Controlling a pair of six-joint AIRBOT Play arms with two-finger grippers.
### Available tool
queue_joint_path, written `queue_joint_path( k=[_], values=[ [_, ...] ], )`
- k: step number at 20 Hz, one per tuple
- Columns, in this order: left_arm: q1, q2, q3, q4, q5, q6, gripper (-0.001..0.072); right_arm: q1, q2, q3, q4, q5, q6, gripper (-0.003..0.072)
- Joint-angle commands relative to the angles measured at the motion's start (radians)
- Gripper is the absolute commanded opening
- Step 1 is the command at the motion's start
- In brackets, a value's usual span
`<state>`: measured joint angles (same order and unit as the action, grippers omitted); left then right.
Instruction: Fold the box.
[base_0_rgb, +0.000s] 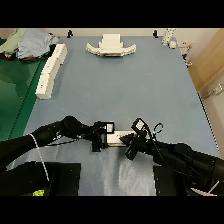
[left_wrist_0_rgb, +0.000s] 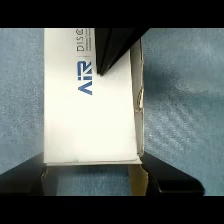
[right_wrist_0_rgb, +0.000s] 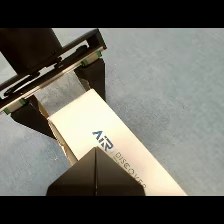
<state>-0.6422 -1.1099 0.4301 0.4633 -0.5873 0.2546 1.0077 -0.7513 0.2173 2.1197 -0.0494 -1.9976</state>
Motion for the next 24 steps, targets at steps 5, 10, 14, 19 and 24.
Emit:
queue_joint_path(
  k=[5, 10, 14, 19, 24],
  values=[
    [0.0, 0.0, 0.0, 0.004, 0.002, -0.001, 0.048, -0.005, 0.038, 0.002, -0.026, 0.079, -0.004, 0.0005],
    [0.0, 0.0, 0.0, 0.004, 0.002, -0.001, 0.048, -0.098, 0.031, 0.059, -0.074, -0.03, -0.023, 0.0004],
    [0.0, 0.0, 0.0, 0.004, 0.002, -0.001, 0.048, -0.375, -0.046, 0.272, -0.301, -0.437, 0.041, 0.0004],
    [0.0, 0.0, 0.0, 0.004, 0.001, -0.001, 0.048, -0.653, -0.254, 0.582, -0.582, -0.883, 0.379, 0.0004],
    [0.0, 0.0, 0.0, 0.004, 0.002, -0.001, 0.048, -0.727, -0.418, 0.688, -0.586, -1.022, 0.473, 0.001]
  ],
)
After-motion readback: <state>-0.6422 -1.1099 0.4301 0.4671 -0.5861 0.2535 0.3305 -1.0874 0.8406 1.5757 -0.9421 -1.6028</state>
